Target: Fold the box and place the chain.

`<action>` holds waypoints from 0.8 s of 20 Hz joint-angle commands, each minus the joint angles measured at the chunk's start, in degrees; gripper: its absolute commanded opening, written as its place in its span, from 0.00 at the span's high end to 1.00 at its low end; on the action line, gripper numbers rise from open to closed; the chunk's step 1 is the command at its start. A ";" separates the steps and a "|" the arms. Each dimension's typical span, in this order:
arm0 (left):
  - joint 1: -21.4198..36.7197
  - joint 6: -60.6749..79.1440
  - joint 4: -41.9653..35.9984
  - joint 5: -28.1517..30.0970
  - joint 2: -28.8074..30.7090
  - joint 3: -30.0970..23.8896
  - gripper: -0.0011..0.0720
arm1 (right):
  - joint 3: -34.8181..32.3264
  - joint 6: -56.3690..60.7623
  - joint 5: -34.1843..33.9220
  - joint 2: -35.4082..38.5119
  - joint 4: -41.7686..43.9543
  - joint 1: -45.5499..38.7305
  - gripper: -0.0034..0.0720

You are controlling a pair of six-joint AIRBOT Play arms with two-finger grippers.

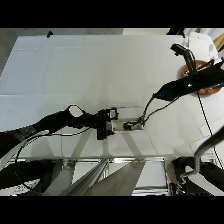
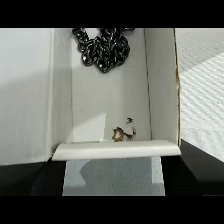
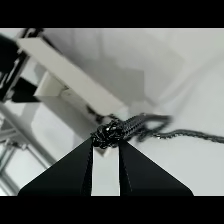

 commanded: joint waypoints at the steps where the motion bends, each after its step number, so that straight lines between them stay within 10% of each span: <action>1: 0.04 0.00 0.00 0.02 -0.02 -0.02 0.81 | 0.11 -0.87 2.99 2.62 1.01 5.95 0.93; 16: 0.04 0.02 0.00 0.00 -0.02 -0.02 0.81 | -4.90 5.64 -10.54 1.55 -10.16 27.82 0.93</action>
